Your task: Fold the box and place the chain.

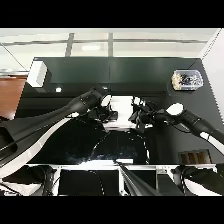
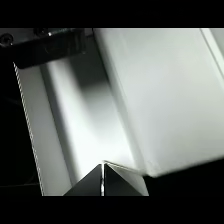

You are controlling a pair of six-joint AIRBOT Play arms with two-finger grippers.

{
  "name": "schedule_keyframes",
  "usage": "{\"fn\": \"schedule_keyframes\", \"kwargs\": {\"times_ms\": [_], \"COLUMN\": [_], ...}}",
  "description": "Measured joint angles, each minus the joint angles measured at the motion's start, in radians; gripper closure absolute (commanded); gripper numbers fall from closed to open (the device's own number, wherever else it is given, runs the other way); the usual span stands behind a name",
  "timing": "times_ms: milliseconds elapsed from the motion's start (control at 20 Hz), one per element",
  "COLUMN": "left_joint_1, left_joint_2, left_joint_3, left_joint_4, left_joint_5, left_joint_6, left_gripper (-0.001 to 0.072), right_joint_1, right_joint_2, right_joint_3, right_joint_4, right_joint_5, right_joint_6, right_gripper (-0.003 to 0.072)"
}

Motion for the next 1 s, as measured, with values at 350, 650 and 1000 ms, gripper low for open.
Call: {"fn": "schedule_keyframes", "kwargs": {"times_ms": [350, 650, 1000], "left_joint_1": [0.000, 0.000, 0.000], "left_joint_2": [0.000, 0.000, 0.000], "left_joint_3": [0.000, 0.000, 0.000], "left_joint_4": [-0.004, -0.004, -0.003], "left_joint_5": [-0.002, -0.004, -0.003], "left_joint_6": [0.002, 0.002, 0.002], "left_gripper": [0.0682, 0.0682, 0.0682], "right_joint_1": [-0.291, -0.642, -0.663], "right_joint_2": [0.176, 0.176, -0.056], "right_joint_3": [0.076, 0.049, 0.031], "right_joint_4": [-0.190, -0.273, -0.269], "right_joint_5": [0.165, 0.168, 0.436], "right_joint_6": [0.388, 0.884, 1.043], "right_gripper": [0.0673, 0.0673, 0.0673]}}
